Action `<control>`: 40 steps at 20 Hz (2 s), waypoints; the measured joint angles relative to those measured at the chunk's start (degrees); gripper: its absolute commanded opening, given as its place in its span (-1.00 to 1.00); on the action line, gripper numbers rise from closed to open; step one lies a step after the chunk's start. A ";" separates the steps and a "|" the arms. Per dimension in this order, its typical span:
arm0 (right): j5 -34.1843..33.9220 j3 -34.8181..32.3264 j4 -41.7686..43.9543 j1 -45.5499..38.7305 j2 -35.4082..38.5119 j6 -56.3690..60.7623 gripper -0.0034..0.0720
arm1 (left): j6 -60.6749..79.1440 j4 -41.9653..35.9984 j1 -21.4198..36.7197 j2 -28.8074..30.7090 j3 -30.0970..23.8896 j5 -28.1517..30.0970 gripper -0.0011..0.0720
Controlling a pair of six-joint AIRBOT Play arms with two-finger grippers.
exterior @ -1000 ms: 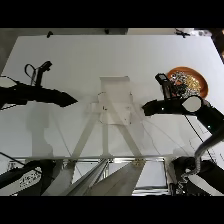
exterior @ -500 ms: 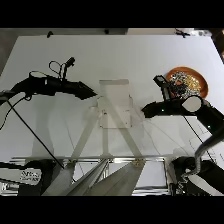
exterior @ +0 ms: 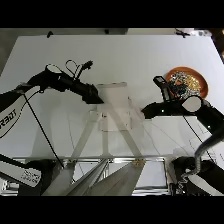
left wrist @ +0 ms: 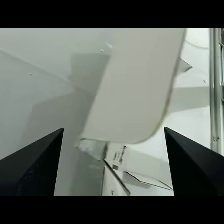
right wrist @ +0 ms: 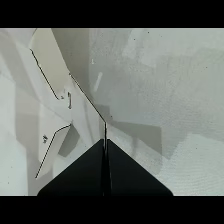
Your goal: Fold the box and place the chain.
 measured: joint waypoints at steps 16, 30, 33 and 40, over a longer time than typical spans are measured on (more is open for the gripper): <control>-0.09 0.02 0.46 0.02 0.02 -0.11 -0.77 | 4.81 0.42 -4.50 -2.19 0.31 1.51 -0.97; 23.50 7.41 -16.61 0.02 16.61 7.96 -0.01 | 2.75 5.33 -13.35 15.17 -10.69 5.03 -0.97; 26.40 7.63 -18.91 0.02 19.89 8.66 -0.01 | 5.44 4.44 -17.18 15.78 -14.71 13.25 -0.96; 26.36 7.74 -20.17 0.02 21.66 9.35 -0.01 | 11.08 3.76 -22.58 13.27 -17.16 28.57 -0.96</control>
